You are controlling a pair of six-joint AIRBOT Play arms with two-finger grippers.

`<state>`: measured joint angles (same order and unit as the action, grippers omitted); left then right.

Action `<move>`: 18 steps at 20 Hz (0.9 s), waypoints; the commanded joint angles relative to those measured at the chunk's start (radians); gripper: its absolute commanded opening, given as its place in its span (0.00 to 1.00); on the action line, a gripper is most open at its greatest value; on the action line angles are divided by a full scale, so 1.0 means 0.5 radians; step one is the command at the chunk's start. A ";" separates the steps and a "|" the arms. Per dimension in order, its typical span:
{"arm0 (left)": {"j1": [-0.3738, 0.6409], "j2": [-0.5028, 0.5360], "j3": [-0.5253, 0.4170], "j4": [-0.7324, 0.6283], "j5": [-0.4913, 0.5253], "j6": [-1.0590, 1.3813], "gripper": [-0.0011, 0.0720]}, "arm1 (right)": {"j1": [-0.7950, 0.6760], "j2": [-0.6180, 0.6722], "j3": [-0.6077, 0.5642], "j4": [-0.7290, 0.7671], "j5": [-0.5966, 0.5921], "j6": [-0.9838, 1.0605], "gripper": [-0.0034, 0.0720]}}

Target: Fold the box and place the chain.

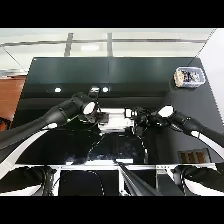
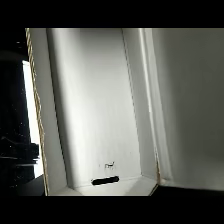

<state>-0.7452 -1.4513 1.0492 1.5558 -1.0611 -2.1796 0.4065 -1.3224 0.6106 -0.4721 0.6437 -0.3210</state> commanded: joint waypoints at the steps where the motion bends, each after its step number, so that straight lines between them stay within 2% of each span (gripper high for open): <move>1: -0.092 -0.080 0.080 0.096 -0.056 -0.283 0.68 | 0.001 -0.002 0.002 0.000 0.000 0.000 0.67; 4: -0.137 -0.092 0.082 0.108 -0.040 -0.478 0.68 | 0.001 -0.002 0.002 0.000 0.000 0.000 0.67; 5: -0.140 -0.092 0.082 0.108 -0.044 -0.494 0.64 | 0.001 -0.002 0.002 0.000 0.000 0.000 0.67; 6: -0.139 -0.092 0.082 0.108 -0.049 -0.521 0.54 | 0.001 -0.002 0.002 0.000 0.000 0.000 0.67; 8: -0.139 -0.092 0.082 0.103 -0.037 -0.527 0.49 | 0.001 -0.002 0.002 0.000 0.000 0.000 0.67; 10: -0.138 -0.092 0.082 0.067 -0.020 -0.526 0.49 | 0.001 -0.002 0.002 0.000 0.000 0.000 0.67; 11: -0.138 -0.094 0.082 0.053 -0.006 -0.526 0.45 | 0.001 -0.002 0.002 0.000 0.000 0.000 0.67; 12: -0.138 -0.096 0.082 0.048 0.012 -0.525 0.33 | 0.001 -0.002 0.002 0.000 0.000 0.000 0.67; 14: -0.138 -0.101 0.082 0.050 0.012 -0.526 0.21 | 0.001 -0.002 0.002 0.000 0.000 0.000 0.67; 15: -0.138 -0.101 0.082 0.051 0.010 -0.526 0.06 | 0.001 -0.002 0.002 0.000 0.001 0.000 0.67; 18: -0.138 -0.101 0.082 0.050 0.011 -0.526 0.05 | 0.001 -0.002 0.002 0.000 0.000 0.000 0.67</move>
